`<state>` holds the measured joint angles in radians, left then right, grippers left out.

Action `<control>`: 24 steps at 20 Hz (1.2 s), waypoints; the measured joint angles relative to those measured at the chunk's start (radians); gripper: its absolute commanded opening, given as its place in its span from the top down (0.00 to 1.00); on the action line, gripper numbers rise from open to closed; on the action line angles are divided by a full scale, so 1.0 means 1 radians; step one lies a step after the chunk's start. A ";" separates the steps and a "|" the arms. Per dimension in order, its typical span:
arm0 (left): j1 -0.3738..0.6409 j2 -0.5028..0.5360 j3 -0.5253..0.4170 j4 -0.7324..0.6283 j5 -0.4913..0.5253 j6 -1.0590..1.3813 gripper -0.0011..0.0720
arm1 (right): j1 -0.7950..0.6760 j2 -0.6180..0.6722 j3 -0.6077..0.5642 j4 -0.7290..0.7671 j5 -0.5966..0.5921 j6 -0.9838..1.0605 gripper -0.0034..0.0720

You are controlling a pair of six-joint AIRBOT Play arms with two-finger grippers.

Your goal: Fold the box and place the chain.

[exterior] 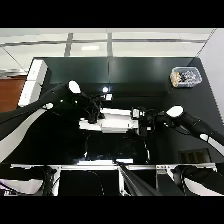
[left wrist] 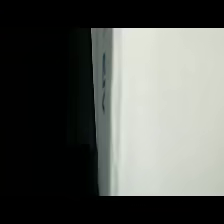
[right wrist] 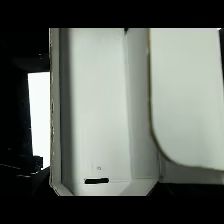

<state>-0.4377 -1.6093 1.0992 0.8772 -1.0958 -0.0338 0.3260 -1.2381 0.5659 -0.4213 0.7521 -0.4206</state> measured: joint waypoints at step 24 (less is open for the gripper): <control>0.000 0.000 0.000 0.001 -0.008 0.000 0.95 | 0.050 -0.067 0.021 -0.079 -0.068 0.053 0.04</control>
<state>-0.4377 -1.6089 1.0992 0.8780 -1.1034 -0.0341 0.3756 -1.3048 0.5869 -0.5007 0.6838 -0.3679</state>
